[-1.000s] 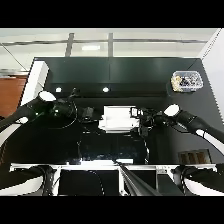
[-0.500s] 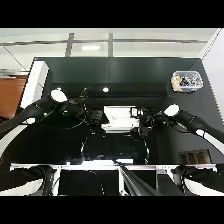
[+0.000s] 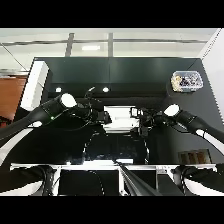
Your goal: Fold the box and place the chain.
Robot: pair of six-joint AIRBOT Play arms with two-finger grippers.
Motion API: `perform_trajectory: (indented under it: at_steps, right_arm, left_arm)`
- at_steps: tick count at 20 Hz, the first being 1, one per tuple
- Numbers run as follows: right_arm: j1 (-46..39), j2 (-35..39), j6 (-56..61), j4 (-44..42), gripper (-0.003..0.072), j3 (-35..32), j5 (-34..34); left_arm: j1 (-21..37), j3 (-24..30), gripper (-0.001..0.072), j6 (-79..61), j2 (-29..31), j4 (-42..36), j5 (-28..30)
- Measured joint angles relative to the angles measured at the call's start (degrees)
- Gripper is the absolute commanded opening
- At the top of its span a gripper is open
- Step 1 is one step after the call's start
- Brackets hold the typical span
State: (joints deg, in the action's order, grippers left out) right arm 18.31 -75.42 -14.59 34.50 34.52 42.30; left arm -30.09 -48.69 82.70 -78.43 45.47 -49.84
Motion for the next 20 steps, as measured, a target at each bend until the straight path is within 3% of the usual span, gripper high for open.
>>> perform_trajectory:
  at_steps: [8, 14, 20]
  right_arm:
    - [0.0, 0.0, 0.0, 0.0, 0.0468, 0.0, 0.0]
    - [0.0, 0.0, 0.0, 0.0, 0.0468, 0.0, 0.0]
    - [0.0, 0.0, 0.0, 0.0, 0.0468, 0.0, 0.0]
  left_arm:
    - [-7.7, -5.1, 0.0539, 20.8, -1.0, 22.1, 0.5]
    - [-14.0, -14.0, 0.0534, 33.4, -6.6, 39.4, -10.9]
    - [-16.0, -19.2, 0.0494, 41.2, -10.0, 45.1, -16.6]
